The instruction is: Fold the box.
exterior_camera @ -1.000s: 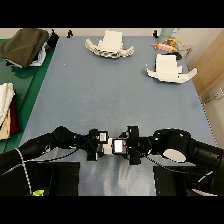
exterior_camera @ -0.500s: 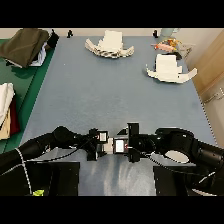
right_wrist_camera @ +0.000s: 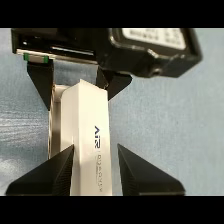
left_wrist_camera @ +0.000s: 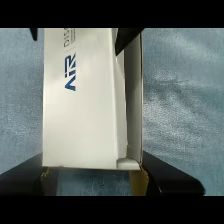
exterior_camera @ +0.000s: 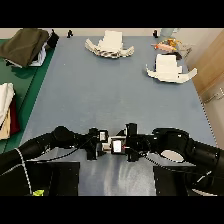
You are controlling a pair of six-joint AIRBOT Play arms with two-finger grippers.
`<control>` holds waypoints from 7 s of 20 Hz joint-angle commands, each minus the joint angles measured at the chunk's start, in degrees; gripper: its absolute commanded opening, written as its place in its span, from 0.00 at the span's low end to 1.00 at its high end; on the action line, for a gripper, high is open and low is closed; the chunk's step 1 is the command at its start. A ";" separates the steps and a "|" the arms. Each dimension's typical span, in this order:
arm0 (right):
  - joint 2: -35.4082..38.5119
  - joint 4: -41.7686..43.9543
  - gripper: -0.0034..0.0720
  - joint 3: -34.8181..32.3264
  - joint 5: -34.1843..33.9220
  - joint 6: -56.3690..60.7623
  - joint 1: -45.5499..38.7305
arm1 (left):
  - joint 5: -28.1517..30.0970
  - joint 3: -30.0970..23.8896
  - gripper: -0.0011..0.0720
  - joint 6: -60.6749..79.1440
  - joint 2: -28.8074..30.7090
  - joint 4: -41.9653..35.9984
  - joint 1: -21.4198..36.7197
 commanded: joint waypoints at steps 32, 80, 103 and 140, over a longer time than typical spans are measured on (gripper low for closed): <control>-0.74 4.74 0.56 1.51 1.77 0.42 -0.44 | -0.33 0.02 0.71 0.09 -0.02 0.02 -0.04; -2.67 5.38 0.33 2.75 4.17 2.82 -0.44 | -0.33 0.02 0.71 0.09 -0.02 0.02 -0.04; -2.16 7.15 0.51 2.75 5.66 5.75 1.18 | -0.33 0.02 0.71 0.09 -0.02 0.02 -0.04; 3.48 29.03 0.05 -16.41 -19.43 19.39 5.70 | -0.31 0.02 0.71 0.07 -0.02 0.02 -0.04</control>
